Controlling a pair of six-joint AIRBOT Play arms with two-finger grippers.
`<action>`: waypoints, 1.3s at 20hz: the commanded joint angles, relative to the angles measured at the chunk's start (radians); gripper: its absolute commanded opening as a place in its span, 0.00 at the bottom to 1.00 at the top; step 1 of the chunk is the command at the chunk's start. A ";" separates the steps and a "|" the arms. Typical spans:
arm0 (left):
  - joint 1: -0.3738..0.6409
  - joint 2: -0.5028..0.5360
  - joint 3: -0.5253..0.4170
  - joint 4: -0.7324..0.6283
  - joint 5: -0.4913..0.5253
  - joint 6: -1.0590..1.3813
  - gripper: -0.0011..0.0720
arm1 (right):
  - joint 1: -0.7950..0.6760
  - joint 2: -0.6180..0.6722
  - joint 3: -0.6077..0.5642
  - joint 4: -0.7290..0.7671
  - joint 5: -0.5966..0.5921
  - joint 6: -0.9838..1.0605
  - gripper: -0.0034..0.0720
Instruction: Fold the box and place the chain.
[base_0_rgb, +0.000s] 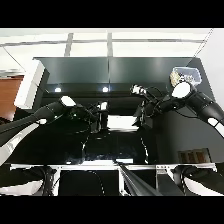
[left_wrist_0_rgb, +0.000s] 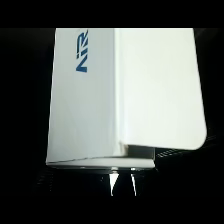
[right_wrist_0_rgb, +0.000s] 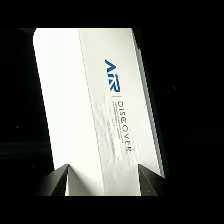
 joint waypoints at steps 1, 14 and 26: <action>0.000 -0.001 0.001 0.000 0.000 0.000 0.57 | 0.001 0.000 -0.002 -0.017 -0.006 0.001 0.68; 0.000 -0.001 0.001 0.000 0.000 0.000 0.57 | 0.005 0.000 -0.001 -0.013 -0.019 0.002 0.90; 0.000 -0.001 0.001 0.000 0.000 0.000 0.57 | 0.073 -0.003 -0.001 -0.088 -0.096 -0.040 0.84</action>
